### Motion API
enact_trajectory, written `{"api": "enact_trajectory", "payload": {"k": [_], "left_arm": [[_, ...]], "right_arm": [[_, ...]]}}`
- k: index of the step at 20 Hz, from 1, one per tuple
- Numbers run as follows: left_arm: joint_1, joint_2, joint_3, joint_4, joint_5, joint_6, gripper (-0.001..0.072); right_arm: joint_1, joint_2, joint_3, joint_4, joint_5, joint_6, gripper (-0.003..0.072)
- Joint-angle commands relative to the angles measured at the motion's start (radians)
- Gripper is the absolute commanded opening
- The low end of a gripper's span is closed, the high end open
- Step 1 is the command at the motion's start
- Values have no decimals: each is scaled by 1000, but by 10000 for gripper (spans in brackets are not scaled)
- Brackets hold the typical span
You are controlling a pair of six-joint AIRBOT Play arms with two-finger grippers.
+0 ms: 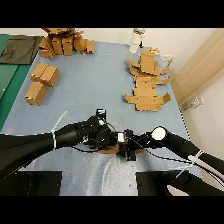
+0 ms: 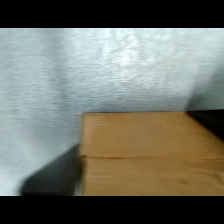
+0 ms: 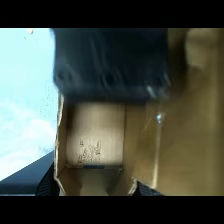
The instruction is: Fold the box.
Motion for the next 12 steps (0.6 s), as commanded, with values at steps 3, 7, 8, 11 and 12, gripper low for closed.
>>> {"api": "enact_trajectory", "payload": {"k": [3,7,8,11,12], "left_arm": [[1,11,2,-16,-40,8,587],[2,69,1,-14,-56,14,587],[2,90,1,-8,-62,15,587],[3,136,1,31,-124,14,587],[3,145,1,46,-157,14,587]], "right_arm": [[1,-1,-1,3,0,4,450],[1,-1,-1,3,0,4,450],[1,-1,-1,3,0,4,450],[1,-1,-1,3,0,4,450],[1,-1,-1,3,0,4,450]]}}
